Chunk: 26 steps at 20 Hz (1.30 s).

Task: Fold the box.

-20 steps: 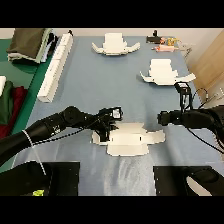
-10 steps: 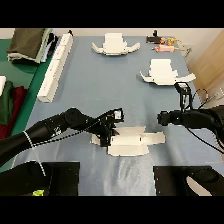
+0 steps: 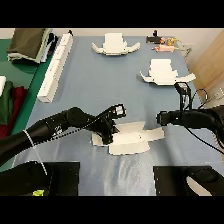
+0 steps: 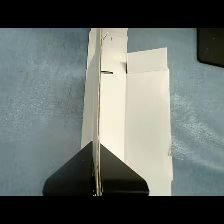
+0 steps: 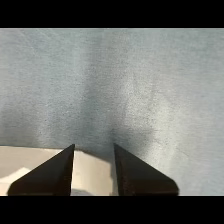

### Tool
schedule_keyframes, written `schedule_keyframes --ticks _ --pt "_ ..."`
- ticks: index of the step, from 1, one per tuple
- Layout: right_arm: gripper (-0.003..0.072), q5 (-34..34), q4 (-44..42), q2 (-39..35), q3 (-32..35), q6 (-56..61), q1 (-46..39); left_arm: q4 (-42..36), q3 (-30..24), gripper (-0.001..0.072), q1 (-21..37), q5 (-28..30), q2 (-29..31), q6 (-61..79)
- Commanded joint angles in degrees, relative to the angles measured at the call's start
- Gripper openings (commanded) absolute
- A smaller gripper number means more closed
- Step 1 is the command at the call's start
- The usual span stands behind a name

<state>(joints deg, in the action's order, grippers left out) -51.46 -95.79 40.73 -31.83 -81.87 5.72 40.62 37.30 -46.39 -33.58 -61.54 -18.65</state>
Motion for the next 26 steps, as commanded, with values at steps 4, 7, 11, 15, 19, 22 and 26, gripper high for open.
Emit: schedule_keyframes --ticks 4,7,11,15,19,22,26 --pt "0.0384 -0.1 -0.3 0.0 0.0 0.0 0.0 4.5 1.3 0.0013 0.0 -2.7 0.1 -1.4" --pt "0.0384 0.0 -0.3 0.0 0.0 0.0 0.0 4.4 1.9 0.0013 0.0 -5.3 0.1 1.7" --pt "0.0384 0.0 -0.3 0.0 0.0 0.0 0.0 4.4 4.7 0.0013 0.1 -7.7 0.1 1.7" --pt "0.0384 0.0 -0.3 0.0 0.0 0.0 0.0 4.3 5.5 0.0013 0.1 -7.5 0.1 1.7" --pt "0.0384 0.0 -0.3 0.0 0.0 0.0 0.0 2.7 5.4 0.0013 0.1 -7.4 -0.1 1.7" --pt "0.0384 0.0 -0.7 0.0 0.0 0.0 0.0 2.7 5.4 0.0013 0.1 -7.5 -1.2 1.8" --pt "0.0384 -0.2 -0.7 0.0 0.0 0.0 0.0 2.3 5.4 0.0013 0.1 -7.4 -2.4 2.8"
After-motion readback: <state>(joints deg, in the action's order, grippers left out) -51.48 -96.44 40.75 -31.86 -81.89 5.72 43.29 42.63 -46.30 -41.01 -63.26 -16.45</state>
